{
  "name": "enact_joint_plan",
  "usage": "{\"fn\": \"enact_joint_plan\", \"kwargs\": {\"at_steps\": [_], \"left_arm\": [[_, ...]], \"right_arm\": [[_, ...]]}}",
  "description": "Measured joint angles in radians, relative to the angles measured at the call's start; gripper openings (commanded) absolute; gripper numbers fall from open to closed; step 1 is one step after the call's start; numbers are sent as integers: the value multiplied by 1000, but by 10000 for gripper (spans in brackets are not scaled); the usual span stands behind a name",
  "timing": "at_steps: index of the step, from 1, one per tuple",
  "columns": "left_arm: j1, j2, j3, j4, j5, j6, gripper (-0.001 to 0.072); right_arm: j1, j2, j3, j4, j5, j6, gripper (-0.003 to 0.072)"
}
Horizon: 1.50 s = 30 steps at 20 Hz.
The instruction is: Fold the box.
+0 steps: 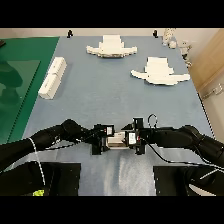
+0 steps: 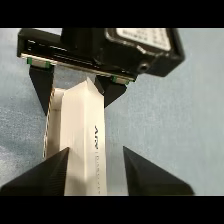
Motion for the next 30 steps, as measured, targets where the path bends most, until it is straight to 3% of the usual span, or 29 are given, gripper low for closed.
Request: {"fn": "enact_joint_plan", "kwargs": {"at_steps": [1,3,17,18,23,27,28,29,30], "left_arm": [[0,0,0,0,0,0,462],[0,0,0,0,0,0,462],[0,0,0,2,-6,3,462],[0,0,0,2,-6,3,462],[0,0,0,1,-3,3,462],[0,0,0,0,-3,2,461],[0,0,0,0,-2,2,462],[0,0,0,0,-2,2,462],[0,0,0,0,-2,2,462]], "right_arm": [[0,0,0,0,1,0,364],[0,-3,0,-1,-1,0,282],[55,-63,1,63,-40,2,264],[56,-64,1,64,-42,2,270],[61,-53,0,68,-57,2,440],[60,9,0,69,-58,31,450],[56,31,0,69,-58,57,439],[49,50,0,70,-58,94,309],[39,69,-3,70,-57,148,112]]}}
